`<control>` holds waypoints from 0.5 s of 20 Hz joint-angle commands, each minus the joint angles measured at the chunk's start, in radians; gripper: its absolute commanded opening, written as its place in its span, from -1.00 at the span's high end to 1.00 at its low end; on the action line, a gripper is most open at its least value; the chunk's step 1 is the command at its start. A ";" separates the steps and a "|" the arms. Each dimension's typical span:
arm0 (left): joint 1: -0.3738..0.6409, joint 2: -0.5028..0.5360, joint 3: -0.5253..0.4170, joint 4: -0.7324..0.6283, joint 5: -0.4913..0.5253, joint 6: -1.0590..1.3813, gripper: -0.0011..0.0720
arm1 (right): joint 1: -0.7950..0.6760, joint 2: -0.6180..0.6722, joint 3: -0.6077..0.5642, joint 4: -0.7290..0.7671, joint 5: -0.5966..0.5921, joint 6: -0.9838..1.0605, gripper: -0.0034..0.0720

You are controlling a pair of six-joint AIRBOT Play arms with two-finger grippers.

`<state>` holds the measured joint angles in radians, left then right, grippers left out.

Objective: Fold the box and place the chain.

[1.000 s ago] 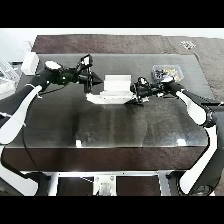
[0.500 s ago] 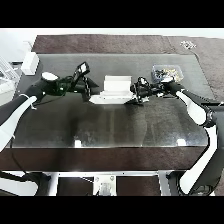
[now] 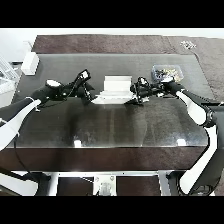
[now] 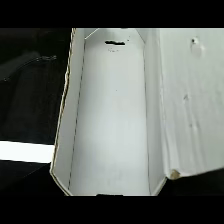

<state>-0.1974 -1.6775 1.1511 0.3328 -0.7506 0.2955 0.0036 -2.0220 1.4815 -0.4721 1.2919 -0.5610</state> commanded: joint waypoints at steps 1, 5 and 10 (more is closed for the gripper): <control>0.000 -0.014 0.042 0.016 -0.042 0.030 -0.46 | 0.000 0.000 0.000 0.000 0.000 0.000 -0.63; 0.000 -0.056 0.139 0.137 -0.175 -0.032 -0.46 | 0.000 0.000 0.000 0.000 0.000 0.000 -0.63; 0.000 -0.143 0.224 0.169 -0.270 -0.081 -0.46 | 0.000 0.000 0.000 0.000 0.000 0.000 -0.63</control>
